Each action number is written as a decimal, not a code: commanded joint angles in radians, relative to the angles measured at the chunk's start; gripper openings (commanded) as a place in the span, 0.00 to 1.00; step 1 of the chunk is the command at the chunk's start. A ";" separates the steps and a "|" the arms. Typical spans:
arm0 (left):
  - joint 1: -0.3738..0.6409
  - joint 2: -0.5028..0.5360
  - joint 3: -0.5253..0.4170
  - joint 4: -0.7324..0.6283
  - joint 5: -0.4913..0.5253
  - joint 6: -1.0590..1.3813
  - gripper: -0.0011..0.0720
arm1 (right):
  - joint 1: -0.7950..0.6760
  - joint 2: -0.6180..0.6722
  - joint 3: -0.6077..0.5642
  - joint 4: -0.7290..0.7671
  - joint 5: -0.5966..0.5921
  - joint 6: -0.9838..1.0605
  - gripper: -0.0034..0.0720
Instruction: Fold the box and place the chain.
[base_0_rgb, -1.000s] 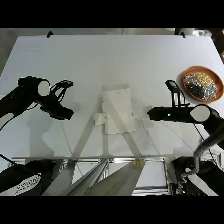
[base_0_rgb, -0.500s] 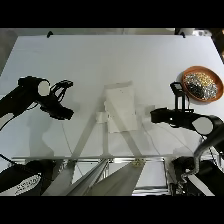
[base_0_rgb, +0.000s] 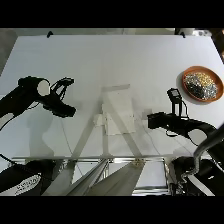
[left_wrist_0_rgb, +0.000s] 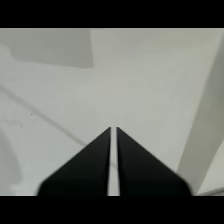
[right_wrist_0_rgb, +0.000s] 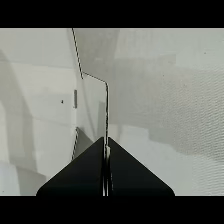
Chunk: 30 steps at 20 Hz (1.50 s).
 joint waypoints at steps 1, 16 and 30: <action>0.000 0.000 0.000 -0.072 0.076 0.090 0.61 | 0.007 0.003 -0.005 -0.006 -0.013 0.008 0.07; 0.070 -0.277 0.109 -0.923 0.087 0.987 0.77 | 0.008 0.002 -0.004 -0.004 -0.005 0.008 0.07; 0.023 -0.519 0.249 -1.029 -0.051 1.074 0.77 | 0.008 0.003 -0.004 -0.003 -0.004 0.008 0.07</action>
